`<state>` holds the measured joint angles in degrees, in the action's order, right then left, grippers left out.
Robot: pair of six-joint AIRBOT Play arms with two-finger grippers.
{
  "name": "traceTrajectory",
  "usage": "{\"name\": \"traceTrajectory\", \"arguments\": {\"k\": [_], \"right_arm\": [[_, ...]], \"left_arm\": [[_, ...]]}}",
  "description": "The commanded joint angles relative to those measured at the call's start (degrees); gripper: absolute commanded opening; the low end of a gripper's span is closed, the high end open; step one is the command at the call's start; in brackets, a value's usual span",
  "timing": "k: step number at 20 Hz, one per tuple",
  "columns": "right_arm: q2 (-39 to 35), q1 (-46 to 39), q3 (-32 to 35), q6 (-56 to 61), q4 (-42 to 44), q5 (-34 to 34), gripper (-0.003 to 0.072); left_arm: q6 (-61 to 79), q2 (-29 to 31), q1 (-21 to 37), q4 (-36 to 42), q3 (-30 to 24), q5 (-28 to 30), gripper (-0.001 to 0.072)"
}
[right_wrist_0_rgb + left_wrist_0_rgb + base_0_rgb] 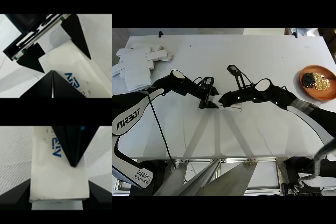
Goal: Fold the box and place the chain.
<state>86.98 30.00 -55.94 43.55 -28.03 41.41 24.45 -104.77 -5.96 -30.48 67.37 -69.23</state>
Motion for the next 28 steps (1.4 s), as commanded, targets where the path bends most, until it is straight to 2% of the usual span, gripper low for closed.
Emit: {"name": "traceTrajectory", "arguments": {"k": [1, 14, 20, 22, 25, 28], "right_arm": [[1.6, 0.3, 0.0, 0.2, -0.8, 1.4, 0.0007], [0.8, 0.3, 0.0, 2.7, -5.8, 1.2, 0.0007], [-8.7, -0.7, 0.0, -2.3, -6.3, -2.1, 0.0007], [-11.1, -2.8, 0.0, -2.6, -6.4, -0.4, 0.0006], [-12.3, -6.8, 0.4, -3.6, -6.3, 6.5, 0.0007], [-12.3, -9.4, 4.5, -3.7, -5.7, 7.8, 0.0007]], "left_arm": [[-0.1, 0.0, 0.0, 0.0, 0.0, 0.0, 0.0505], [-0.1, 0.0, 0.0, 0.0, 0.0, 0.0, 0.0505], [-0.1, 0.0, 0.0, 0.0, 0.0, 0.0, 0.0505], [-0.1, 0.0, 0.0, 0.0, 0.0, 0.0, 0.0505], [-0.1, 0.0, 0.0, 0.0, 0.0, 0.0, 0.0505], [-0.1, 0.0, 0.0, 0.0, 0.0, 0.0, 0.0505]]}}
